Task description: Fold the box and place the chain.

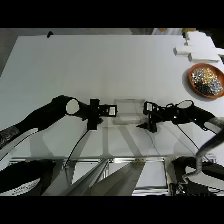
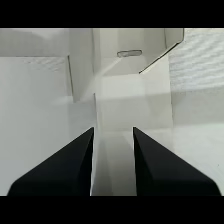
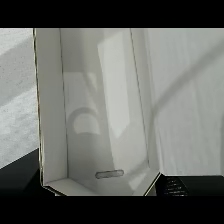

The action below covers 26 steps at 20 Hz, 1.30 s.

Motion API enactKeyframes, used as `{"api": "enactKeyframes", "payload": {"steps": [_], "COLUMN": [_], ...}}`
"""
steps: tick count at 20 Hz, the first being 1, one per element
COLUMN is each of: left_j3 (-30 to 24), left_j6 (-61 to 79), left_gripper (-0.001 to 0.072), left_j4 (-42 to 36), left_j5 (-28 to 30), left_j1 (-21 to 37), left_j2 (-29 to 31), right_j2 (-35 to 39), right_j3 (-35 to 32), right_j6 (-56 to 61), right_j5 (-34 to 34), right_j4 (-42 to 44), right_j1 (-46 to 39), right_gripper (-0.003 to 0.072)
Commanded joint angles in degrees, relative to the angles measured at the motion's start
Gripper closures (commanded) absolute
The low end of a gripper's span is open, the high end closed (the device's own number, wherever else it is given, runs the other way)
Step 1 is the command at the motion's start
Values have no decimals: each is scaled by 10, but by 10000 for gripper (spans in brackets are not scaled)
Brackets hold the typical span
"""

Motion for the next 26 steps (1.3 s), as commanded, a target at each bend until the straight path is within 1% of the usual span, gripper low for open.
{"api": "enactKeyframes", "payload": {"steps": [1, 3, 4, 5, 6, 7, 9, 11, 14, 19, 22, 23, 24, 26], "left_j3": [-26, -28, -28, -28, -28, -28, -28, -28, -28, -28, -28, -28, -28, -28], "left_j6": [50, 51, 51, 51, 59, 79, 134, 185, 216, 214, 214, 214, 214, 214], "left_gripper": [426, 423, 395, 346, 315, 311, 311, 312, 315, 315, 319, 339, 387, 396], "left_j4": [-41, -42, -46, -49, -50, -50, -72, -113, -156, -170, -176, -186, -194, -208], "left_j5": [31, 42, 50, 59, 67, 68, 68, 68, 68, 51, 38, 39, 47, 56], "left_j1": [6, 6, 6, 6, 6, 6, 4, 4, 4, 3, -10, -13, -15, -18], "left_j2": [-11, -11, -10, -10, -10, -10, -10, -11, -11, -17, -22, -22, -22, -22], "right_j2": [0, 0, 0, 0, 0, 0, 0, 0, 0, 0, 0, 0, 0, 0], "right_j3": [0, 0, 0, 0, 0, 0, 0, 0, 0, 0, 0, 0, 0, 0], "right_j6": [0, 0, 0, 0, 0, 0, 0, 0, 0, 0, 0, 0, 0, 0], "right_j5": [0, 0, 0, 0, 0, 0, 0, 0, 0, 0, 0, 0, 0, 0], "right_j4": [0, 0, 0, 0, 0, 0, 0, 0, 0, 0, 0, 0, 0, 0], "right_j1": [0, 0, 0, 0, 0, 0, 0, 0, 0, 0, 0, 0, 0, 0], "right_gripper": [274, 274, 274, 274, 274, 274, 274, 274, 274, 274, 274, 274, 274, 274]}}
